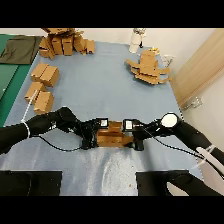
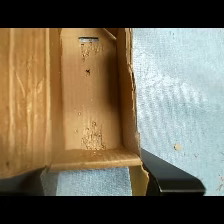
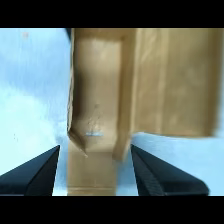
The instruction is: Fold the box.
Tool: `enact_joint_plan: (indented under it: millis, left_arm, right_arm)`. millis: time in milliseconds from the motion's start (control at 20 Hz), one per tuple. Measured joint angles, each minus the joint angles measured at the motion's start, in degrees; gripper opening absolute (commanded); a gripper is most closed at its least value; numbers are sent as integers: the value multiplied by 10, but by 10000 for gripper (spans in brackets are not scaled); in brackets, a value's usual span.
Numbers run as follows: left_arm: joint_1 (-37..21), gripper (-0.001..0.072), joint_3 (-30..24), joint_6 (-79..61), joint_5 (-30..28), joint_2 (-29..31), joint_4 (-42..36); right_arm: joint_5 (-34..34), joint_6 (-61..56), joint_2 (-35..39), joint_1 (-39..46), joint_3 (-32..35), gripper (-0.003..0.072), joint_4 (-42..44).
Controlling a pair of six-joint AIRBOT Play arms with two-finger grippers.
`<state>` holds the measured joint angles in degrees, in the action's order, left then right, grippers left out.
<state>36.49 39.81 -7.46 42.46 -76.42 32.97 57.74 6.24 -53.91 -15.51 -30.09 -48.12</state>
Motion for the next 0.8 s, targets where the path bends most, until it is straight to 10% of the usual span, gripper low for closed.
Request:
enact_joint_plan:
  millis: [200, 400, 800]
  left_arm:
    - [0, 315, 0, 0, 0, 0, 0]
    - [0, 315, 0, 0, 0, 0, 0]
    - [0, 315, 0, 0, 0, 0, 0]
  right_arm:
    - [3, -10, 59, 25, 0, 674, 33]
    - [-9, -134, 104, 43, 0, 10, 72]
    - [-11, -482, 81, 49, 0, 5, 183]
